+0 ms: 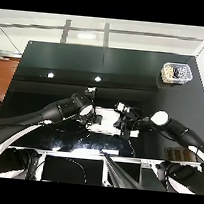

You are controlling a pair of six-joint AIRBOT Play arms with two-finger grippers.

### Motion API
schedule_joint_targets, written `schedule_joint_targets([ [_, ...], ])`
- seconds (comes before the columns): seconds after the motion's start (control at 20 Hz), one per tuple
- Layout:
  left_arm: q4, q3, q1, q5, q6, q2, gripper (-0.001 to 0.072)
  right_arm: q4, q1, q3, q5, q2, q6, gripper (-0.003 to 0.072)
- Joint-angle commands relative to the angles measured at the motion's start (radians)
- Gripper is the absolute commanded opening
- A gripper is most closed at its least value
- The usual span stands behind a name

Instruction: Fold the box and place the chain.

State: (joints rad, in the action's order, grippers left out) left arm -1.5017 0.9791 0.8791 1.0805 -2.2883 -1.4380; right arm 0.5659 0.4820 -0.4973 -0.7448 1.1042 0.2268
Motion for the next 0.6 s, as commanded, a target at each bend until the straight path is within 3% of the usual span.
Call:
schedule_joint_targets([
  [0.0,-0.001,0.0,-0.001,-0.002,-0.001,0.0,0.0032,0.153,-0.132,-0.02,-0.146,-0.092,0.332,0.004],
  [0.15,0.0,0.0,0.0,-0.002,-0.001,0.0,0.0032,0.351,-0.406,-0.026,-0.238,-0.183,0.744,0.0039],
  [0.3,0.0,0.0,-0.001,-0.003,-0.001,0.0,0.0032,0.387,-0.64,0.016,-0.236,-0.164,1.013,0.0039],
  [0.4,0.0,0.0,-0.001,-0.002,-0.001,0.0,0.0031,0.34,-0.688,0.062,-0.266,-0.124,1.06,0.0039],
  [0.55,0.0,0.0,-0.001,-0.002,-0.001,0.0,0.0031,0.274,-0.618,0.085,-0.337,-0.023,1.043,0.004],
])
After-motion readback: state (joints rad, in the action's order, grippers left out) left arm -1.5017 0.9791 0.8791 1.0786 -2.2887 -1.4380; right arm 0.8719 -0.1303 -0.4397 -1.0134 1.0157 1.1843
